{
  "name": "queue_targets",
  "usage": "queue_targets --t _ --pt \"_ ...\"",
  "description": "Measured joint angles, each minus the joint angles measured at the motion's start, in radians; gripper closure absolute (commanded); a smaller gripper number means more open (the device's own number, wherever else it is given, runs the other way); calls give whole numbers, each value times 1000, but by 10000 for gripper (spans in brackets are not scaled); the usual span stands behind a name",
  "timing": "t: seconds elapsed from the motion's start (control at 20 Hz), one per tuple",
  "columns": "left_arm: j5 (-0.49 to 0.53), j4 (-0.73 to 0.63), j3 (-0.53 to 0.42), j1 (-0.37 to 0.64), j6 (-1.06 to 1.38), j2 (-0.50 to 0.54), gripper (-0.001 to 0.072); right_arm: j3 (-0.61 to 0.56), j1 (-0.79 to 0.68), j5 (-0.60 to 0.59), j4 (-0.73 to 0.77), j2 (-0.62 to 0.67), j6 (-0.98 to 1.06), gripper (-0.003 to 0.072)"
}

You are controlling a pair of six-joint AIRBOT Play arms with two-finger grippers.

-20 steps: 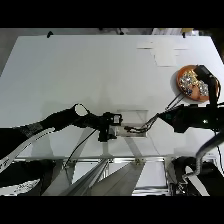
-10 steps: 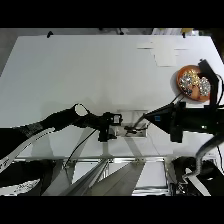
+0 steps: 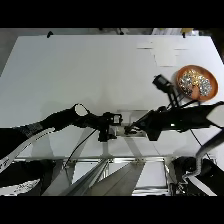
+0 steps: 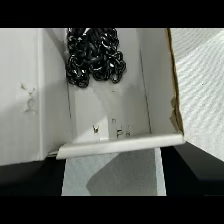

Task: Fold the box and place the chain.

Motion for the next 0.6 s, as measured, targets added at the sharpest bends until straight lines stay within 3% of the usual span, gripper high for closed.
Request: queue_targets --t 0.45,0.55,0.6 --pt "0 0 0 0 0 0 570 -112 126 -232 -13 -173 -8 664" --pt "0 0 0 0 0 0 570 -116 135 -252 -14 -189 -10 503" --pt "0 0 0 0 0 0 570 -116 138 -259 -13 -193 -10 475"
